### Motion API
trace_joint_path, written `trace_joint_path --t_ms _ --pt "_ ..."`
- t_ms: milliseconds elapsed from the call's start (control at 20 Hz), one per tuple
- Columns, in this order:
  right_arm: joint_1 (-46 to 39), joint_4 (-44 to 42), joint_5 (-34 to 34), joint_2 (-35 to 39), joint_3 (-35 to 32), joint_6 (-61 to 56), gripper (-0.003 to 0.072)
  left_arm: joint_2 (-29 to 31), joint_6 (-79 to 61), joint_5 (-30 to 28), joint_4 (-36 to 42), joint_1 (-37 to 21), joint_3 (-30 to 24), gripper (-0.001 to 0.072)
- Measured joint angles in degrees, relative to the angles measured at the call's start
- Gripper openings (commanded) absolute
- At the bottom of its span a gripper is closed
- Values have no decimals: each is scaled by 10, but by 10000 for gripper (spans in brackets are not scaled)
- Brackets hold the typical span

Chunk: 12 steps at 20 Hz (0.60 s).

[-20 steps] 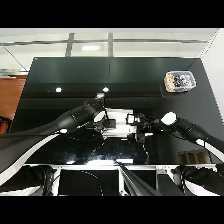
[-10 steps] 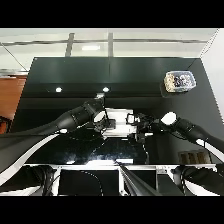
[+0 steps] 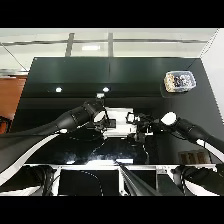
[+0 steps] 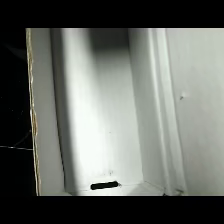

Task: Fold the box and place the chain.

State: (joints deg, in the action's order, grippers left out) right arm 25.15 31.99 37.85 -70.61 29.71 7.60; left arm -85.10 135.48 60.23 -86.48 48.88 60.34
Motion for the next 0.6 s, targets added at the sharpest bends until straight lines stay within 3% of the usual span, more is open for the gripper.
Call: trace_joint_path --t_ms 600 --pt "0 141 59 77 1 -96 622 0 -16 19 -4 0 0 25"
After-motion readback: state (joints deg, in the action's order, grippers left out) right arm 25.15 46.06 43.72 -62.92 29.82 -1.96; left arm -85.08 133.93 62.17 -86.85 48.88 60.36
